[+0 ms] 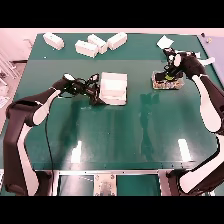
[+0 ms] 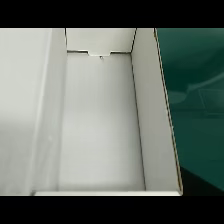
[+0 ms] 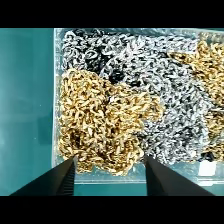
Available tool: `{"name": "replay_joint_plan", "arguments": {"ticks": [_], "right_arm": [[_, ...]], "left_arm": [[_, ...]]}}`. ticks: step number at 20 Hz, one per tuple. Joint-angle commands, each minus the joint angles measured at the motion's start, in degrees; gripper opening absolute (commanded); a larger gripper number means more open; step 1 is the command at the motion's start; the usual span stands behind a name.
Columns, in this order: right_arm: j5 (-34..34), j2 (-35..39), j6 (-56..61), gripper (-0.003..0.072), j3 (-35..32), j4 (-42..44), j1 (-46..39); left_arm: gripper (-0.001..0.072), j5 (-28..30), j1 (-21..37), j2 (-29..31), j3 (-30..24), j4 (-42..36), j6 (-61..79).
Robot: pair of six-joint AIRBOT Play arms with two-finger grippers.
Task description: Fold the box and place the chain.
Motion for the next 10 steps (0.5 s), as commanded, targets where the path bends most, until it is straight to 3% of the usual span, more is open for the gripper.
{"name": "replay_joint_plan", "arguments": {"ticks": [1,2,4,6,10], "right_arm": [[-0.3,-0.6,0.0,0.0407,-0.2,1.3,0.2],[-0.3,-0.7,0.0,0.0405,-0.2,1.3,0.2],[-0.4,-0.8,0.0,0.0234,-0.2,1.6,0.2],[-0.4,-0.9,-0.8,0.0203,-0.2,1.9,0.2],[-0.4,-0.9,-2.4,0.0008,-0.2,2.1,0.2]], "left_arm": [[0.0592,0.0,0.1,0.0,0.0,0.0,0.0],[0.0592,0.0,0.1,0.0,0.0,0.0,0.0],[0.0592,0.0,0.1,0.0,0.0,0.0,0.0],[0.0592,0.0,0.1,0.0,0.0,0.0,0.0],[0.0592,0.0,0.1,0.0,0.0,0.0,0.0]]}}
